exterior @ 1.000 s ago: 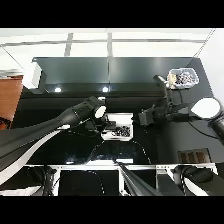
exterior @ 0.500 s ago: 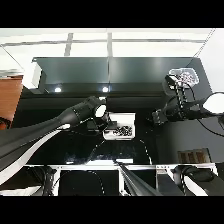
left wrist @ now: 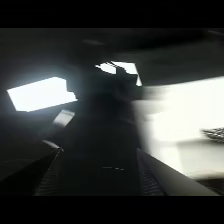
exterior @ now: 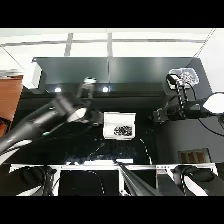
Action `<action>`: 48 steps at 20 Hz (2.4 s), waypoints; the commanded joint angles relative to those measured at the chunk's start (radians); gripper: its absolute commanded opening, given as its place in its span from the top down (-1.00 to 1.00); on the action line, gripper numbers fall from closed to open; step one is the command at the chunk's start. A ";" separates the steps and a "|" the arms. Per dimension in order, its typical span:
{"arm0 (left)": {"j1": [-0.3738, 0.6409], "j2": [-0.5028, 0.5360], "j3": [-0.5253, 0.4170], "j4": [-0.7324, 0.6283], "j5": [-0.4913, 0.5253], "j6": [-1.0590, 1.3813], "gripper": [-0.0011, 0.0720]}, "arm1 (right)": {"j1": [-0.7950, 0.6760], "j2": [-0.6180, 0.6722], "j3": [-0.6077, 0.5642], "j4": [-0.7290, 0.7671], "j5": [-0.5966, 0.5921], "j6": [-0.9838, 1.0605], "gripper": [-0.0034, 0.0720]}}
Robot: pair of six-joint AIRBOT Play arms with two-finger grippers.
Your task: Fold the box and place the chain.
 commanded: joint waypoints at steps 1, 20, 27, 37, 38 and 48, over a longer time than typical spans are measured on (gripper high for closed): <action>0.170 0.187 -0.219 0.145 0.035 0.000 -0.55 | -0.001 0.001 0.001 -0.003 -0.037 0.000 0.08; 0.366 -0.037 -0.531 -1.345 0.453 2.605 -1.00 | 0.002 0.000 0.001 0.001 -0.089 0.001 0.08; 0.367 -0.070 -0.526 -1.352 0.482 2.601 -0.99 | 0.002 0.000 0.001 0.008 -0.087 0.001 0.08; 0.282 -0.132 -0.458 -1.309 0.503 2.586 -0.99 | 0.002 0.000 0.001 0.007 -0.088 0.001 0.08; 0.280 -0.136 -0.453 -1.305 0.505 2.581 -0.97 | 0.002 0.000 0.001 0.006 -0.087 0.001 0.08; 0.280 -0.137 -0.451 -1.304 0.507 2.575 0.06 | 0.040 -0.055 0.002 0.034 -0.236 0.067 -0.93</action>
